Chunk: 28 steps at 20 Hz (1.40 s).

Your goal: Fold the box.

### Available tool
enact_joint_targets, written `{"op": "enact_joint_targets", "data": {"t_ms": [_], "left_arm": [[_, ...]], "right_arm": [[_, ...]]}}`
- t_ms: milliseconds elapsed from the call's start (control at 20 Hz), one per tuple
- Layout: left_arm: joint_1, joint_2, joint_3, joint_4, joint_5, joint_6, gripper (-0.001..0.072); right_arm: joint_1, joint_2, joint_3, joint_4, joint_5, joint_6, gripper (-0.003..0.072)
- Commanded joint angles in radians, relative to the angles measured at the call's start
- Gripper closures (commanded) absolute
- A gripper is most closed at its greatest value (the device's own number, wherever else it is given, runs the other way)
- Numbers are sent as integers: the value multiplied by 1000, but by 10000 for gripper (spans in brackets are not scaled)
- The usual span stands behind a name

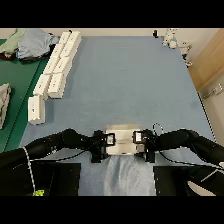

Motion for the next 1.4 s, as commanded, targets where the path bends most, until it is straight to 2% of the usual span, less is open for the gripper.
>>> {"op": "enact_joint_targets", "data": {"t_ms": [0, 1350], "left_arm": [[-1, -2, -2, 4, 20, 3, 190], [-1, -5, -1, 4, 46, 3, 189]], "right_arm": [[0, 0, 1, 3, 1, 1, 155], [0, 0, 1, 4, -6, 4, 154]]}}
